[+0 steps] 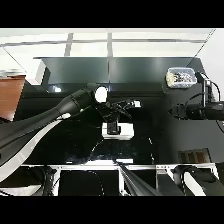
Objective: Fold the box and place the chain.
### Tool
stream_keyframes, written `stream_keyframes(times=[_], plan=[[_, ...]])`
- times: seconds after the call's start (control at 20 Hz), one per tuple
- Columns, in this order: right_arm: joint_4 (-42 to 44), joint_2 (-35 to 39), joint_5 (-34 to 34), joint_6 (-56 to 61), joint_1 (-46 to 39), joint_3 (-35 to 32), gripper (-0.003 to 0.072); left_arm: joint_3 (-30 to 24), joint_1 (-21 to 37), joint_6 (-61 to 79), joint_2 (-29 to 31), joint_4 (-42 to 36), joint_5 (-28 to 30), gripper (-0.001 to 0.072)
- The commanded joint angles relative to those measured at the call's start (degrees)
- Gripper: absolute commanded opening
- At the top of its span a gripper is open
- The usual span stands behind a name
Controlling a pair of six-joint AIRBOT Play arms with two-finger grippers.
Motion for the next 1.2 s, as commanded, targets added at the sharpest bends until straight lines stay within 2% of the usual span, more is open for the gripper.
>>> stream_keyframes(times=[0.0, 0.35, 0.7, 1.15], plan=[[0.02, 0.07, 0.07, -0.07, 0.02, 0.07, 0.0017, 0.39, -0.15, -0.39, 0.02, 0.37, -0.37, 0.0709], [0.07, 0.07, 0.26, -0.04, 0.04, 0.07, 0.0017, 0.35, -1.25, -0.42, -0.02, 0.59, 0.11, 0.0708], [0.04, 0.07, 1.38, -0.04, 0.02, 0.07, 0.0017, 0.35, -3.04, -0.37, -0.02, 5.01, 0.96, 0.0709], [0.04, 0.04, 1.38, -0.04, 0.02, 0.07, 0.0017, 0.35, -3.85, -0.42, -0.02, 5.14, 2.27, 0.0709]])
